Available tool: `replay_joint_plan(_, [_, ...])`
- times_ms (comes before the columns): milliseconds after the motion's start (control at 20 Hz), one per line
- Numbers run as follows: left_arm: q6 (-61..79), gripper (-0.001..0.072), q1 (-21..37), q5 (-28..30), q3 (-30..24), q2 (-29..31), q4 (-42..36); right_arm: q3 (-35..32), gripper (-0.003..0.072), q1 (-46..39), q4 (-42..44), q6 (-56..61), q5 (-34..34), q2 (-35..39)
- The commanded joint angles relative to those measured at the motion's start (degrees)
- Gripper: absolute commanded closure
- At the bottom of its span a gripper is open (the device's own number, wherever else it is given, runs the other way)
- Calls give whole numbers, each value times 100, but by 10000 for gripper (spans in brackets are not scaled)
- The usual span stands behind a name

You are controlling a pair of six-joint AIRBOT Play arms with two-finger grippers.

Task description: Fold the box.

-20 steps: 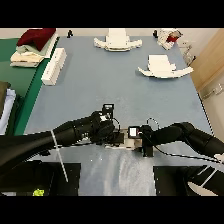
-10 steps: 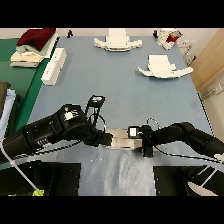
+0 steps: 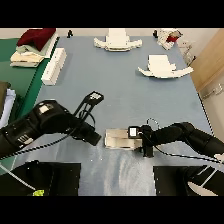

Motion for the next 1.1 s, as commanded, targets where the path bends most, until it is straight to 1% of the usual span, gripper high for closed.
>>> replay_joint_plan(0, [3963, 692, 1652, 74, -800, 623, -1283, 4, 170, 0, 2, 0, 2, 4])
replay_joint_plan(50, [5084, 512, 2039, 85, -1016, 695, -1582, 4, 171, 2, 2, 2, 2, 4])
replay_joint_plan(100, [6059, 164, 2361, 192, -1233, 708, -1897, 4, 170, 2, 0, 2, 2, 4])
replay_joint_plan(150, [6655, 60, 2520, 407, -1408, 667, -2168, 4, 170, 2, 0, 0, 2, 4])
replay_joint_plan(200, [7112, 58, 2562, 754, -1585, 629, -2538, 4, 170, 2, 0, 2, 2, 4])
replay_joint_plan(250, [7576, 51, 2559, 1117, -1753, 579, -3080, 4, 170, 0, 0, 0, 2, 4])
replay_joint_plan(300, [8203, 21, 2559, 1464, -1910, 498, -3781, 4, 171, 2, 0, 0, 2, 4])
replay_joint_plan(350, [8878, 22, 2559, 1766, -2046, 387, -4360, 4, 170, 2, 0, 2, 2, 4])
replay_joint_plan(400, [9368, 22, 2559, 1967, -2131, 269, -4656, 4, 170, 2, 0, 0, 2, 4])
replay_joint_plan(550, [10432, 22, 2557, 2074, -2175, -210, -4697, 4, 170, 2, 0, 2, 2, 4])
replay_joint_plan(800, [11269, 22, 2275, 2087, -2175, -925, -4693, 4, 170, 2, 0, 2, 2, 4])
replay_joint_plan(900, [11453, 22, 2111, 2096, -2175, -1060, -4697, 4, 170, 2, 0, 0, 2, 4])
replay_joint_plan(1050, [11449, 22, 1853, 2256, -2175, -1084, -4826, 4, 170, 2, 0, 0, 2, 4])
